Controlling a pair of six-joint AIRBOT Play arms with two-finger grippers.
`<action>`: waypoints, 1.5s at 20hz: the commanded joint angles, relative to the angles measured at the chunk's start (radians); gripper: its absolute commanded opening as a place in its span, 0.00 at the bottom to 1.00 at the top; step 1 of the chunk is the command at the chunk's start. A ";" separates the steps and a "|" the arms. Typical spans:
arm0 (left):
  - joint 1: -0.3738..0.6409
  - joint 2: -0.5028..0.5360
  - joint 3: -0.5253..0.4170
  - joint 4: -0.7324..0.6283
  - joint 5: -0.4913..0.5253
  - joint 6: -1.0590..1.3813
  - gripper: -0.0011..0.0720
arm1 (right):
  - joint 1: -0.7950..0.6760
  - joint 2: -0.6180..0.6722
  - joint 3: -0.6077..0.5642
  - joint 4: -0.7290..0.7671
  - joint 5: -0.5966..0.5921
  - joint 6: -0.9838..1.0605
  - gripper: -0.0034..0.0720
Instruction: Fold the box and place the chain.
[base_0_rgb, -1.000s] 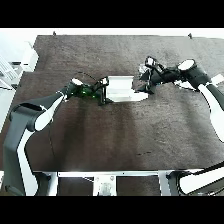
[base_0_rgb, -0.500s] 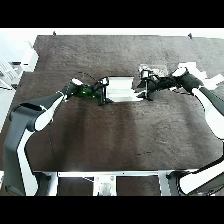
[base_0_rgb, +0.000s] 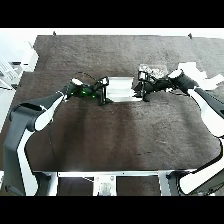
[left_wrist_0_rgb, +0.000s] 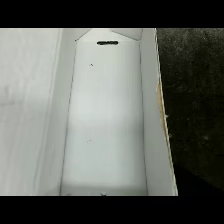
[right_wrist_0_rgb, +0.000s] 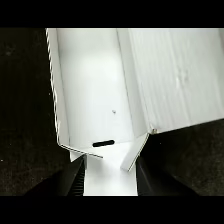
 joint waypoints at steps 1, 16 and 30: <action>0.001 0.000 0.000 0.000 0.000 -0.001 0.46 | 0.016 -0.002 0.000 0.031 0.010 0.000 0.48; 0.001 -0.009 -0.003 0.000 0.002 -0.024 0.46 | 0.051 -0.039 0.002 0.097 0.003 -0.035 0.56; 0.001 -0.008 -0.003 -0.001 0.002 -0.024 0.46 | 0.060 -0.041 0.002 0.096 0.000 -0.072 0.87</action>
